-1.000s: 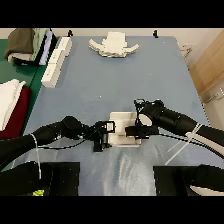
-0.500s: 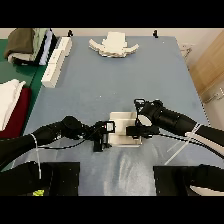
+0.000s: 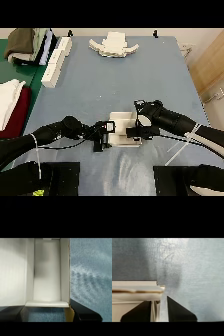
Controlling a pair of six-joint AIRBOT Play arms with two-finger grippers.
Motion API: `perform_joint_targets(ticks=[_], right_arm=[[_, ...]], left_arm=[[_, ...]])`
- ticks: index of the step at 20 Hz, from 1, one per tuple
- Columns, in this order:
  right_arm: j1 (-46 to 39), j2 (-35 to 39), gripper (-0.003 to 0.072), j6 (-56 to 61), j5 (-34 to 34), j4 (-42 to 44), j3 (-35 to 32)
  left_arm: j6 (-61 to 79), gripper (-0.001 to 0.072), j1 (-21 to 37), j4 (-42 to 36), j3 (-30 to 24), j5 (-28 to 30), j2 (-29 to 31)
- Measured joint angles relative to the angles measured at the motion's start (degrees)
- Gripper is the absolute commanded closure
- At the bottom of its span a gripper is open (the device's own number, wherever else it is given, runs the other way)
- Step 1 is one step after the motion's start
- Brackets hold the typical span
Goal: Fold the box.
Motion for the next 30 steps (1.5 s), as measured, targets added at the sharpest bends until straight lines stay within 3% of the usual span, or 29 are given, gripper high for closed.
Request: perform_joint_targets(ticks=[3, 8, 9, 10, 17, 19, 23, 24, 25, 26, 27, 28, 30], right_arm=[[0.68, -0.85, 0.0679, 1.38, -0.63, 0.52, -0.28], [1.38, -2.38, 0.0678, 1.79, -1.44, 0.15, -0.33], [1.42, -2.49, 0.0558, 1.79, -1.53, 0.13, -0.35], [1.51, -2.73, 0.0389, 1.53, -1.9, 0.07, -0.68], [1.51, 0.15, 0.0382, 1.29, -1.86, 0.11, -0.48], [1.64, 1.73, 0.0202, 1.22, -1.6, 0.59, -0.5], [1.46, 5.81, 0.0181, 1.14, -0.85, 0.33, -0.42], [1.38, 7.08, 0.0188, 1.14, -0.48, 0.39, -0.28], [1.38, 8.26, 0.0296, 1.14, -0.17, 0.37, -0.09], [1.22, 9.57, 0.0501, 1.11, 0.02, 0.31, 0.22], [0.74, 10.86, 0.0644, 0.92, 0.11, 0.28, 0.59], [-0.2, 11.91, 0.0681, 0.63, 0.46, 0.04, 0.92], [-4.15, 13.31, 0.068, -1.44, 1.03, -0.42, 1.33]], left_arm=[[-0.04, 0.0246, 0.0, -0.02, 0.0, 0.02, 0.0], [-0.09, 0.0246, 0.0, -0.02, 0.0, 0.0, 0.0], [-0.07, 0.0246, 0.02, -0.02, -0.02, 0.0, 0.0], [0.0, 0.0246, 0.02, -0.02, 0.0, 0.0, 0.0], [-0.02, 0.0246, 0.02, 0.0, 0.0, 0.0, 0.0], [-0.02, 0.0246, 0.02, 0.0, 0.0, 0.0, 0.0], [-0.02, 0.0246, 0.02, 0.0, 0.0, 0.0, 0.0], [-0.02, 0.0246, 0.02, 0.0, 0.0, 0.0, 0.0], [-0.02, 0.0246, 0.0, 0.0, 0.0, 0.0, 0.0], [-0.02, 0.0247, 0.02, -0.02, 0.0, 0.0, 0.0], [-0.02, 0.0246, 0.02, 0.0, 0.0, 0.0, 0.0], [-0.02, 0.0246, 0.02, -0.02, 0.0, 0.0, 0.0], [-0.02, 0.0246, 0.02, 0.0, 0.0, 0.0, 0.0]])
